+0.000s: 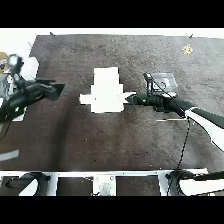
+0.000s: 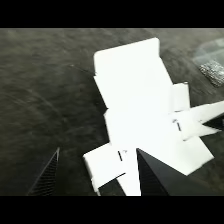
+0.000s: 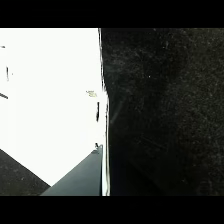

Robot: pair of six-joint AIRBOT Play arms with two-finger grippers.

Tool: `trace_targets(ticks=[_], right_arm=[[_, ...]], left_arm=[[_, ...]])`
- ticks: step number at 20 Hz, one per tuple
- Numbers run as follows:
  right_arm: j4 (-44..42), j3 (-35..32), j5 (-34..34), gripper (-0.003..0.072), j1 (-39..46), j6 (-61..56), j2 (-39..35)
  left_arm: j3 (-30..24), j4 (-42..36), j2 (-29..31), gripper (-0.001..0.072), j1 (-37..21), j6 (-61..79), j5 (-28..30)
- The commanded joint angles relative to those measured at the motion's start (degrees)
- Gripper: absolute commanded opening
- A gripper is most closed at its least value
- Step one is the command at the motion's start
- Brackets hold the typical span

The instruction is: Fold the box and place the chain.

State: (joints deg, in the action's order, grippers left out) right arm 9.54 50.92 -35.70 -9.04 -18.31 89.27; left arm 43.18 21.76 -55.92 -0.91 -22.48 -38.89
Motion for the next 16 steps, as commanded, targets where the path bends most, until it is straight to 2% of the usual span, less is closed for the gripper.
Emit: trace_targets(ticks=[1,4,7,9,11,13,16], right_arm=[[-0.81,0.02,0.20,0.0004,-0.07,0.11,0.04],[-1.18,-0.02,0.17,0.0004,-0.07,0.13,0.04],[-1.14,-0.09,0.22,0.0004,-0.07,0.13,0.09],[-0.94,-0.09,0.15,0.0005,-0.07,0.13,0.09],[-0.74,-0.09,0.17,0.0005,-0.07,0.13,0.09],[-0.70,-0.09,0.15,0.0004,-0.07,0.15,0.09],[-0.72,-0.09,-0.02,0.0004,-0.07,0.13,0.09]], left_arm=[[15.30,-0.35,-19.23,0.0522,0.04,-0.17,-14.01],[30.80,1.51,-34.27,0.0522,0.63,-2.99,-24.74],[48.85,9.77,-48.63,0.0522,3.30,-9.77,-32.02],[59.98,13.40,-56.63,0.0523,4.96,-12.61,-37.42],[68.76,13.84,-62.99,0.0523,5.60,-14.47,-40.35],[74.49,14.38,-67.17,0.0522,5.62,-15.12,-40.24],[75.43,14.10,-69.81,0.0523,5.84,-14.91,-40.13]])
